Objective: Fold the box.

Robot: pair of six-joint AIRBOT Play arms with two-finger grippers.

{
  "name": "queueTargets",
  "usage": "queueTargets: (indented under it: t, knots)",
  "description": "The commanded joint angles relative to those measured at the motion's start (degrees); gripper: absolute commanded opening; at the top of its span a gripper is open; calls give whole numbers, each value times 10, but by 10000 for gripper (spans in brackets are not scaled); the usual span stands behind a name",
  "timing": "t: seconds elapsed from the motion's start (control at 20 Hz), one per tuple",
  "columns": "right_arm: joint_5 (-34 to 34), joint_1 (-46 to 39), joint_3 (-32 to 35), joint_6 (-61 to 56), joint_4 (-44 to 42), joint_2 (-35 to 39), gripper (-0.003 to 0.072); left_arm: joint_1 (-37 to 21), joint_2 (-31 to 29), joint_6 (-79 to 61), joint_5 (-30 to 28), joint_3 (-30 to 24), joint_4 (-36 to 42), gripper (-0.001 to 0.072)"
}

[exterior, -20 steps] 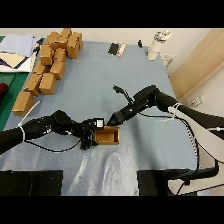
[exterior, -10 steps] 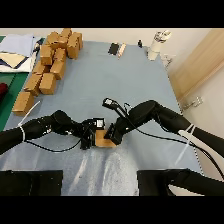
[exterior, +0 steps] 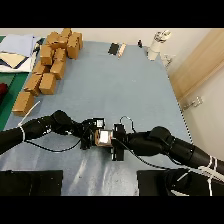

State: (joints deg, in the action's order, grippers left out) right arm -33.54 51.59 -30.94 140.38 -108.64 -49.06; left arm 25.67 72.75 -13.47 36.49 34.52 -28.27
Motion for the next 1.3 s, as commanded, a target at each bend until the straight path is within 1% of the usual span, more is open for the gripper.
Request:
queueTargets:
  t: [0.0, 0.15, 0.25, 0.6, 0.7, 0.75, 0.9, 1.1, 1.15, 1.2, 1.25]
  knots:
    - [62, 28, 38, -4, 87, 10, 402, 0, 0, 0, 0, 0, 0, 466]
    - [106, 28, 38, -4, 145, 4, 402, 0, 0, 0, 0, 0, 0, 466]
    - [126, 28, 37, -4, 164, 4, 402, 0, 0, 0, 0, 0, 0, 466]
    - [125, 28, 37, -4, 163, -16, 419, 0, 0, 0, 0, 0, 0, 466]
    - [126, 32, 35, -4, 165, -15, 329, 0, 0, 0, 0, 0, 0, 466]
    - [125, 32, 31, -4, 165, -14, 328, 0, 0, 0, 0, 0, 0, 466]
    - [118, 32, 19, -4, 175, -7, 212, 0, 0, 0, -1, 0, 0, 466]
    - [108, 32, 11, -4, 180, 9, 210, 0, 0, 0, 0, 0, 0, 466]
    - [108, 32, 11, -4, 183, 9, 200, 0, 0, 0, 0, 0, 0, 466]
    - [108, 31, 11, -4, 184, 9, 166, 0, 0, 0, 0, 0, 0, 466]
    - [107, 31, 12, -4, 184, 8, 159, 0, 0, 0, 0, 0, 0, 465]
